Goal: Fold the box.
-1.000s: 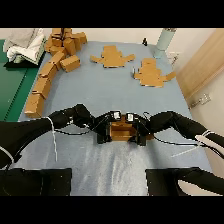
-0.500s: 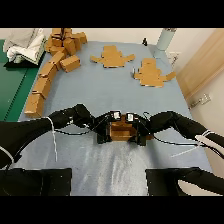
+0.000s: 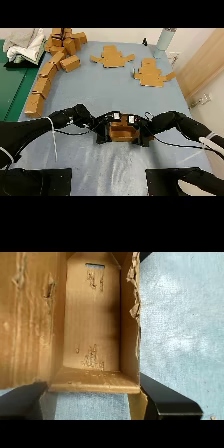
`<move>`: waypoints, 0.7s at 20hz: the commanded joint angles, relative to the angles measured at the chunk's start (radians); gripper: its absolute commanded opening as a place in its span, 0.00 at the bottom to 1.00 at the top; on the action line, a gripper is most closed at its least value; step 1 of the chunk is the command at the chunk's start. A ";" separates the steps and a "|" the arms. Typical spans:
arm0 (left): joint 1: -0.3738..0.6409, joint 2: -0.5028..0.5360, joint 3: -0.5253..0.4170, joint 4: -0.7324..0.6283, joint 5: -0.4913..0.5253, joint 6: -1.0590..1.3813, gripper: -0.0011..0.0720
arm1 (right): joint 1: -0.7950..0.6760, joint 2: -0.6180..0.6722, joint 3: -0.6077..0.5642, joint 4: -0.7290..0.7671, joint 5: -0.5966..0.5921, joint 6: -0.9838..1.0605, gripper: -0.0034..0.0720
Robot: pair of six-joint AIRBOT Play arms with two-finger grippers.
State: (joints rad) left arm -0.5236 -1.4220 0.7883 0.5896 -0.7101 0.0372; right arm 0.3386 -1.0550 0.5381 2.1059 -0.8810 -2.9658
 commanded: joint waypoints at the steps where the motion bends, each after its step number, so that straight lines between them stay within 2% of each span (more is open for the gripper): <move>1: 0.000 0.000 0.001 -0.002 0.003 -0.001 0.62 | -0.015 0.097 0.001 -0.127 -0.018 0.098 1.00; 4: 0.000 0.000 0.001 -0.002 0.003 -0.001 0.62 | -0.016 0.198 0.001 -0.192 -0.044 0.226 0.99; 7: 0.000 0.000 0.001 -0.002 0.003 -0.001 0.62 | -0.015 0.276 0.001 -0.169 -0.169 0.326 0.99; 8: 0.000 0.000 0.001 -0.002 0.003 -0.001 0.62 | -0.015 0.293 0.001 -0.123 -0.222 0.369 0.99; 11: 0.000 0.000 0.001 -0.002 0.003 -0.001 0.62 | -0.013 0.310 0.001 0.142 -0.357 0.570 0.99; 14: 0.000 0.000 0.001 -0.002 0.003 -0.001 0.62 | 0.008 0.310 0.001 0.237 -0.356 0.782 0.99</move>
State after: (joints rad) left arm -0.5236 -1.4216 0.7883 0.5873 -0.7078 0.0360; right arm 0.3325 -0.7570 0.5377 2.2028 -1.1793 -2.4062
